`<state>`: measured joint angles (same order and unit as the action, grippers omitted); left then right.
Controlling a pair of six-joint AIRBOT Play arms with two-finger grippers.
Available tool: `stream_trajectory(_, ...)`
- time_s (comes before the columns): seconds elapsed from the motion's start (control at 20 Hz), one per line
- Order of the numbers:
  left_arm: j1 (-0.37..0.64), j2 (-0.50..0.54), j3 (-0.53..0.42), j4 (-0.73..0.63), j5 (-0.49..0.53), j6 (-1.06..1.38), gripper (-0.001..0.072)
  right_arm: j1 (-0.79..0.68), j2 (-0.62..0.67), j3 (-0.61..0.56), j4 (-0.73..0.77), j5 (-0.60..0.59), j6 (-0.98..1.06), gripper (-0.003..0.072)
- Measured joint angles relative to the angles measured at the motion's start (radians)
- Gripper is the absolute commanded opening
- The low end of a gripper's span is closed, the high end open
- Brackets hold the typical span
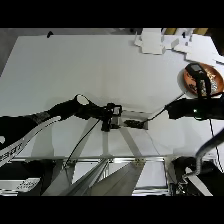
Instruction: Fold the box and place the chain.
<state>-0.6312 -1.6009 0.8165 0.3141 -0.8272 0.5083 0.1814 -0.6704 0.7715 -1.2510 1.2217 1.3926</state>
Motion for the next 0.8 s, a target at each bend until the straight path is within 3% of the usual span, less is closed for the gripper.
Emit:
stream_trajectory(0.35,0.000,0.000,0.000,0.000,0.000,0.000,0.0136,0.167,0.014,0.000,0.071,0.007,-0.005,0.0022)
stream_trajectory(0.8,0.000,0.000,0.000,0.000,0.000,0.000,0.0136,0.270,0.015,0.000,0.167,-0.112,-0.003,0.0022)
